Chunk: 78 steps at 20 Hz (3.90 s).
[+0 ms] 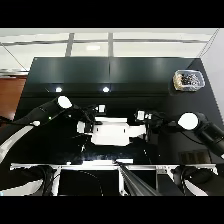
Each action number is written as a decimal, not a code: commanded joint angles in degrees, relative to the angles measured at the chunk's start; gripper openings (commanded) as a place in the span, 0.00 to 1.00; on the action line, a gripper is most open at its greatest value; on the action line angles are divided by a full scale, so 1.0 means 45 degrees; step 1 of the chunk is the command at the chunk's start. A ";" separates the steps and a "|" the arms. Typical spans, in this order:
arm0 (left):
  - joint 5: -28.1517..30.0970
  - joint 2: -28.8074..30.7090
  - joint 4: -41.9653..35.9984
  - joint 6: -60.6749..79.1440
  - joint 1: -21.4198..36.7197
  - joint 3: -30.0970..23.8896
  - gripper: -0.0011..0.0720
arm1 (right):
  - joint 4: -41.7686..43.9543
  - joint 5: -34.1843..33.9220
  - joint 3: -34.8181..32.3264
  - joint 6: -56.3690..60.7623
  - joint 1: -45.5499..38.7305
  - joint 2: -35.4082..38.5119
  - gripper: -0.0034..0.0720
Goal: Fold the box and place the chain.
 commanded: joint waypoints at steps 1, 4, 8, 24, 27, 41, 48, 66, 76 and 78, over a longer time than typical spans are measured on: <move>0.0170 -0.0112 -0.0044 0.0058 -0.0019 -0.0029 0.06 | 0.0000 -0.0330 -0.0102 -0.0447 0.0724 -0.0121 0.88; 0.0155 -0.0112 -0.0049 0.0058 -0.0019 -0.0024 0.06 | 0.0005 -0.0340 -0.0107 -0.0583 0.1239 -0.0597 0.88; -0.0311 -0.0112 -0.0049 0.0063 -0.0019 -0.0024 0.06 | 0.0199 -0.0738 -0.0107 -0.1005 0.2249 -0.1452 0.88; -0.0486 -0.0112 -0.0044 0.0063 -0.0019 -0.0024 0.06 | 0.0782 -0.3288 0.0180 0.0748 0.4206 -0.1608 0.87; -0.0491 -0.0112 -0.0044 0.0058 -0.0019 -0.0024 0.06 | 0.0393 -0.3254 0.0189 0.0962 0.3143 -0.1316 0.87; -0.0491 -0.0112 -0.0044 0.0063 -0.0024 -0.0024 0.06 | 0.0379 -0.4284 0.0189 0.0772 0.2521 -0.1316 0.87; -0.0476 -0.0112 -0.0044 0.0063 -0.0024 -0.0024 0.06 | 0.3157 -0.3755 0.0073 -0.1239 0.2487 -0.1749 0.87; -0.0495 -0.0112 -0.0049 0.0058 -0.0029 -0.0024 0.06 | 0.4386 -0.2958 -0.0015 -0.4371 0.1583 -0.3823 0.87; -0.0486 -0.0112 -0.0049 0.0063 -0.0029 -0.0024 0.06 | 0.4284 -0.2987 -0.0083 -0.4386 0.1642 -0.4002 0.87; -0.0486 -0.0112 -0.0049 0.0063 -0.0029 -0.0024 0.06 | 0.4284 -0.3215 -0.0107 -0.4386 0.1642 -0.4036 0.87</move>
